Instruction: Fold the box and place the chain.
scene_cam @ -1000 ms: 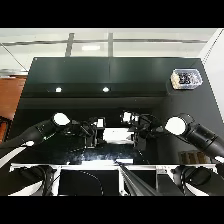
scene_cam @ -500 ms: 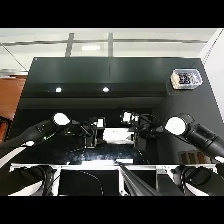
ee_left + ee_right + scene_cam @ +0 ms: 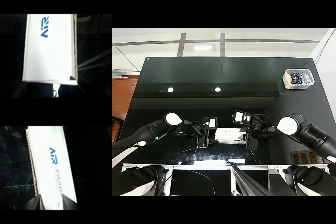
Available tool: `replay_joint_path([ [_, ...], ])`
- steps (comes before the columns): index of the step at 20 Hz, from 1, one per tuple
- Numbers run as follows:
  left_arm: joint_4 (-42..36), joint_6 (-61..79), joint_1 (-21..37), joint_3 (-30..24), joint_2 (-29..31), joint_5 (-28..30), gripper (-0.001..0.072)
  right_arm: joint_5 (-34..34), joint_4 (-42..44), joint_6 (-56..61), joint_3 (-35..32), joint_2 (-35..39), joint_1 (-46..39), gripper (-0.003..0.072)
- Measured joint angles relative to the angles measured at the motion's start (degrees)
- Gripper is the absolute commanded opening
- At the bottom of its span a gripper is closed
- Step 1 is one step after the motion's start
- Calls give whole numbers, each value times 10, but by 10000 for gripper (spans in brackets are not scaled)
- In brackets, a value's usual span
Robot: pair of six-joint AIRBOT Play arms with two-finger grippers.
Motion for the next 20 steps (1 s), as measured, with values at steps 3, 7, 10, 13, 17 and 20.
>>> replay_joint_path([
  [3, 0, -1, 0, 0, 0, 0, 344, -3, 0, 0, 0, -2, 0, 313],
  [7, 0, -1, 0, 0, 0, 0, 344, -5, 1, 0, 0, -5, 0, 314],
  [10, 0, -1, 0, 0, 0, 0, 344, -6, 1, 0, 0, -5, 0, 314],
  [13, 0, 0, 0, 0, 0, 0, 343, -8, 2, 0, -4, -5, 0, 315],
  [17, 0, 1, 0, 0, 0, 0, 344, -8, 2, 0, -6, -5, 0, 416],
  [20, 0, 1, 0, 0, 0, 0, 344, -6, -2, 0, -7, -6, 0, 452],
])
